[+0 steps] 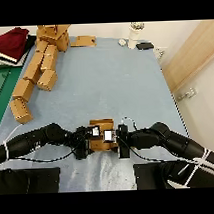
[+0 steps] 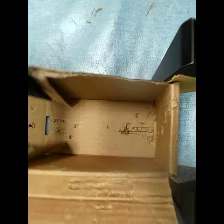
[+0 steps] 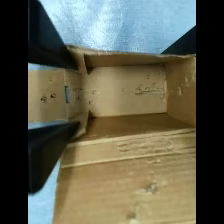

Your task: Fold the box.

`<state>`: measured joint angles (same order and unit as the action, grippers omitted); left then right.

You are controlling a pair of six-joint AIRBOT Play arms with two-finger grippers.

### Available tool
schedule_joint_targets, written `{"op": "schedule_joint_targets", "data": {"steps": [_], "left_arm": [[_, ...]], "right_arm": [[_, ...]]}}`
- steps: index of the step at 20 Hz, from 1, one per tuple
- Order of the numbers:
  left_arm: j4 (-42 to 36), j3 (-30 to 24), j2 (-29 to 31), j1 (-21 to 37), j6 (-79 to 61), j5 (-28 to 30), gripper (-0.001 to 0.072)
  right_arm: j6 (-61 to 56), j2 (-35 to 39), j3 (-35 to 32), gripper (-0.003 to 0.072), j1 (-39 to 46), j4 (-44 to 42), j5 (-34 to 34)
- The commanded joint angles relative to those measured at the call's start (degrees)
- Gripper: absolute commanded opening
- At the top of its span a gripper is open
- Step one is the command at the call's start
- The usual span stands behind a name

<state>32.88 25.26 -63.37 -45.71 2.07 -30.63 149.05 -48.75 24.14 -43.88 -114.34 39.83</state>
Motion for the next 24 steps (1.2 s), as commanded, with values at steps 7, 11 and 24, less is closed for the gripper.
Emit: {"op": "schedule_joint_targets", "data": {"steps": [7,11,24], "left_arm": [[-0.1,0.0,0.0,0.0,0.1,0.1,0.0488],[-0.1,0.0,0.0,0.0,0.1,0.1,0.0488],[-0.1,0.0,0.0,0.0,0.1,0.1,0.0489]], "right_arm": [[-0.2,-1.6,0.0,0.0599,-0.9,-0.7,-1.8],[-15.8,0.0,2.6,0.0576,-0.7,12.3,5.4],[-80.8,7.6,4.5,0.0004,19.4,30.8,32.6]]}}
